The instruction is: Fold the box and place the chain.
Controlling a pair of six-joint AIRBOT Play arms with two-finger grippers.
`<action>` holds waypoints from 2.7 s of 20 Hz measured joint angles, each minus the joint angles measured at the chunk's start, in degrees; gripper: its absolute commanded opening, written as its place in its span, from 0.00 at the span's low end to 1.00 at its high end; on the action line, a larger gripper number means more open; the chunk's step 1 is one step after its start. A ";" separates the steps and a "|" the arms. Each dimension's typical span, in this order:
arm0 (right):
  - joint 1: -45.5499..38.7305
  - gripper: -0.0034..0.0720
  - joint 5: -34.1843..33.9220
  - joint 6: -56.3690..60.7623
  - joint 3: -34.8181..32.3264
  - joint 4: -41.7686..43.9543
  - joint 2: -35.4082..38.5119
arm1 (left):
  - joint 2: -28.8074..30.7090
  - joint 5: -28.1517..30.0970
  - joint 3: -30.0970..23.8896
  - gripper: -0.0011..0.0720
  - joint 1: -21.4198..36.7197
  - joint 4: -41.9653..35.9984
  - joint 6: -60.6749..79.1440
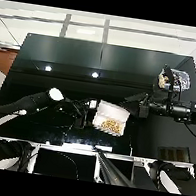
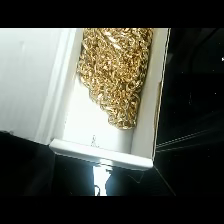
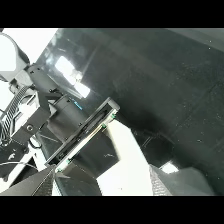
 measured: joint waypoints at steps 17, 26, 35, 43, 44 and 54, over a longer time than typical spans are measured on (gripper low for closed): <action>-0.74 0.97 -11.37 8.50 5.31 -14.60 -0.33 | 2.34 5.27 -1.46 0.31 2.51 1.99 -5.62; 7.61 0.97 -22.77 11.32 7.28 -25.00 -7.61 | 2.43 6.88 -2.47 0.32 2.75 2.27 -5.60; 10.49 0.97 -6.27 1.27 10.71 -25.99 -11.63 | 2.43 7.13 -2.47 0.32 2.75 2.56 -5.44; 14.86 0.97 -2.80 -5.09 10.34 -31.45 -11.85 | 2.43 7.17 -2.49 0.32 2.75 2.58 -5.46; 15.63 0.97 -3.02 -5.53 9.97 -31.85 -11.85 | 2.40 7.17 -2.49 0.32 2.78 2.58 -5.46; 19.74 0.92 -7.10 -7.45 8.55 -35.56 -12.04 | 2.43 7.17 -2.49 0.32 2.78 2.56 -5.46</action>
